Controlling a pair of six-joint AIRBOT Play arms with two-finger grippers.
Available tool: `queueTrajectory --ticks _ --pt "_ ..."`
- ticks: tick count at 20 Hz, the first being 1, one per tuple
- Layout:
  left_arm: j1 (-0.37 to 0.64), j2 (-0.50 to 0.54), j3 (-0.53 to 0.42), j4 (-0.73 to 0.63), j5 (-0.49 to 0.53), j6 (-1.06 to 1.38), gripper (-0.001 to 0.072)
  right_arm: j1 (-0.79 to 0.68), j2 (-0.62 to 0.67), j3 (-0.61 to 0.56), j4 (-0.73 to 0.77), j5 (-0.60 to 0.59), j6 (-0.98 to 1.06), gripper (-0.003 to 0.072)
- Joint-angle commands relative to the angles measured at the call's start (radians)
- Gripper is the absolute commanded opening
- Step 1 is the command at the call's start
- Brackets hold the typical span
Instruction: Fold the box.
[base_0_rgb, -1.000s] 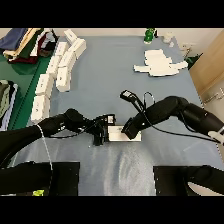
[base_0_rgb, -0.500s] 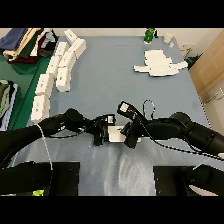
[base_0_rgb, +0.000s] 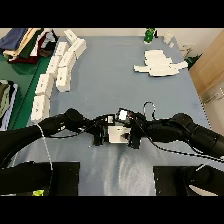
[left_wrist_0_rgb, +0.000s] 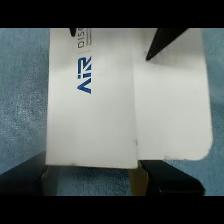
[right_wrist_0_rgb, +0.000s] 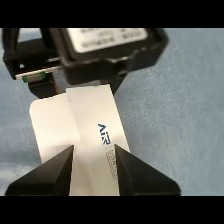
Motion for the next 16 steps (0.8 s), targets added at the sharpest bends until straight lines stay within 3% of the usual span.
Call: queueTrajectory --ticks 1,3,4,11,16 --pt "0.001 0.0 0.0 0.0 0.0 0.0 0.0472 0.001 0.001 -0.001 0.003 -0.008 -0.143 0.0408" --pt "0.001 0.0 0.0 0.0 0.0 0.0 0.0472 0.002 0.001 -0.002 0.015 -0.009 -0.218 0.0434" --pt "0.001 0.0 0.0 0.0 0.0 0.0 0.0471 0.002 0.001 -0.002 0.023 -0.01 -0.252 0.0498" --pt "0.001 0.0 0.0 0.0 0.0 0.0 0.0472 0.031 -0.006 -0.02 0.017 -0.05 -0.288 0.0507" --pt "0.001 0.0 0.0 0.0 0.0 0.0 0.0472 0.031 -0.029 -0.031 -0.069 0.04 -0.287 0.0507"
